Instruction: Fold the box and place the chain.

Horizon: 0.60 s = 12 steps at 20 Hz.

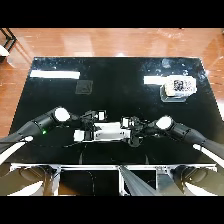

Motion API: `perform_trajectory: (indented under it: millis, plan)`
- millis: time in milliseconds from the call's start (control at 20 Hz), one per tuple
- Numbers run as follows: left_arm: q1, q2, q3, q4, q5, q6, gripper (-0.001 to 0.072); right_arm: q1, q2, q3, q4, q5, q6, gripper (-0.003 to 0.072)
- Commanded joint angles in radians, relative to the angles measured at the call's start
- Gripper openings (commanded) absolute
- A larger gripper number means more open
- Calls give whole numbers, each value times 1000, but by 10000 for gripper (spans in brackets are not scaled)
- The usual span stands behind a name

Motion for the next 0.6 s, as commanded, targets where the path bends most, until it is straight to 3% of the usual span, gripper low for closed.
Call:
perform_trajectory:
  millis: [0,550]
  plan:
    - [0,0,0,0,2,0,24,10,-6,5,-26,0,16,595]
    - [0,0,0,0,2,0,24,37,-13,10,-68,-27,54,595]
